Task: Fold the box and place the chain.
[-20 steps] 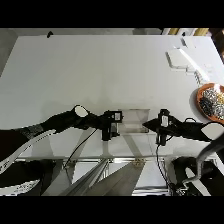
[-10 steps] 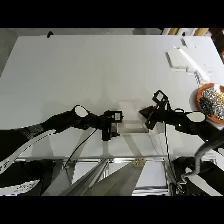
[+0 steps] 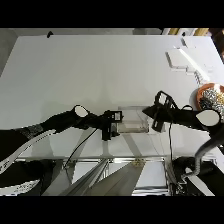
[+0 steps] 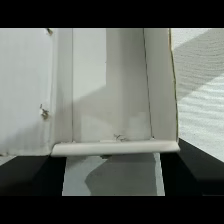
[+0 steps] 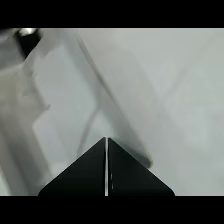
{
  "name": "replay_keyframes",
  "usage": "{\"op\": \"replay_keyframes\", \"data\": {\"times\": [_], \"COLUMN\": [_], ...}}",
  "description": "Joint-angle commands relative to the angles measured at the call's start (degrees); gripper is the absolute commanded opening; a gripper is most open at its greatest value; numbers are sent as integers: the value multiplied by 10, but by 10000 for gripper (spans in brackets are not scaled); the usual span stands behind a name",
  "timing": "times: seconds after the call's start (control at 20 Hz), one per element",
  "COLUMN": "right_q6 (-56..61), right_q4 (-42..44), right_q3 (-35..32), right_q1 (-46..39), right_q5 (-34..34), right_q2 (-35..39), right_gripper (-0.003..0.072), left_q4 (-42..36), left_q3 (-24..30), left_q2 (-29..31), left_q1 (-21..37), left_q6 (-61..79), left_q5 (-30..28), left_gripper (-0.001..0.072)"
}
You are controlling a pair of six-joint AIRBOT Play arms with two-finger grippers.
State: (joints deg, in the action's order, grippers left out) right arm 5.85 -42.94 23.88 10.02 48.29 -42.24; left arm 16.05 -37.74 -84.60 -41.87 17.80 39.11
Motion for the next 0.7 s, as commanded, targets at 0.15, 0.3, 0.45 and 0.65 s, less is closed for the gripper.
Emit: {"op": "replay_keyframes", "data": {"times": [0.15,0.3,0.45,0.65], "right_q6": [7,-80,-136,-167], "right_q4": [-251,-227,-223,-161], "right_q3": [3,-14,-17,-17], "right_q1": [0,0,-2,-2], "right_q5": [191,147,114,63], "right_q2": [68,47,-9,-79], "right_gripper": [195,169,169,169], "left_q4": [0,0,0,0], "left_q3": [0,0,0,0], "left_q2": [0,0,0,0], "left_q1": [1,1,1,1], "left_q6": [0,0,0,0], "left_q5": [1,2,2,2], "left_gripper": [167,168,167,168]}}
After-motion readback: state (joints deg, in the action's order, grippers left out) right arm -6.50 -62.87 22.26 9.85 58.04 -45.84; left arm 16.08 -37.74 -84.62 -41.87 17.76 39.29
